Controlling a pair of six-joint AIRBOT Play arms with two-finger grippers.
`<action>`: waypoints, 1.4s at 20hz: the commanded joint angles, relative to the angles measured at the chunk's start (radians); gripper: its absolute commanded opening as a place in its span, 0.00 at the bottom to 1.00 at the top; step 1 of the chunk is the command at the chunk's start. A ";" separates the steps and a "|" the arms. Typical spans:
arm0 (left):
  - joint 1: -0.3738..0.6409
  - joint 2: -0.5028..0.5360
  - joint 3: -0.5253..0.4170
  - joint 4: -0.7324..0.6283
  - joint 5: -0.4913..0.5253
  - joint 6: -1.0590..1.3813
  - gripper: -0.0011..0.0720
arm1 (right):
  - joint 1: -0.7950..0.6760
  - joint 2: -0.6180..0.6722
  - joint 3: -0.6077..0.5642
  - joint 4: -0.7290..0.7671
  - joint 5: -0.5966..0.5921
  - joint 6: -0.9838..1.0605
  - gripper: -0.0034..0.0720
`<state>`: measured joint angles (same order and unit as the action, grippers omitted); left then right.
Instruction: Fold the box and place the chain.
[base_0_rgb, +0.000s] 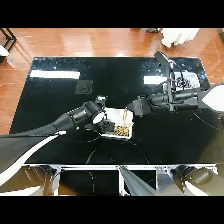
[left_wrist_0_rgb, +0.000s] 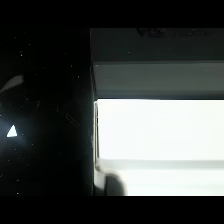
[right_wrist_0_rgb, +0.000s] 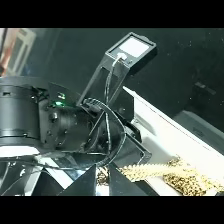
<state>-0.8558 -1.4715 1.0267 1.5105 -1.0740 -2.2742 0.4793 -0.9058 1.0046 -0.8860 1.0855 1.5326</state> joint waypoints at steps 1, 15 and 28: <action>0.000 0.000 0.000 0.000 0.000 0.000 0.04 | 0.003 -0.006 -0.003 0.070 -0.016 -0.029 0.06; 0.001 0.000 0.000 0.000 0.000 0.000 0.04 | -0.049 -0.005 0.115 0.110 0.024 -0.066 0.06; 0.001 0.000 0.000 0.001 0.000 0.000 0.04 | -0.021 -0.004 0.103 -0.025 0.139 -0.013 0.06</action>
<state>-0.8562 -1.4715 1.0267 1.5105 -1.0744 -2.2742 0.4412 -0.9100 1.1706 -0.8513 1.1984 1.4899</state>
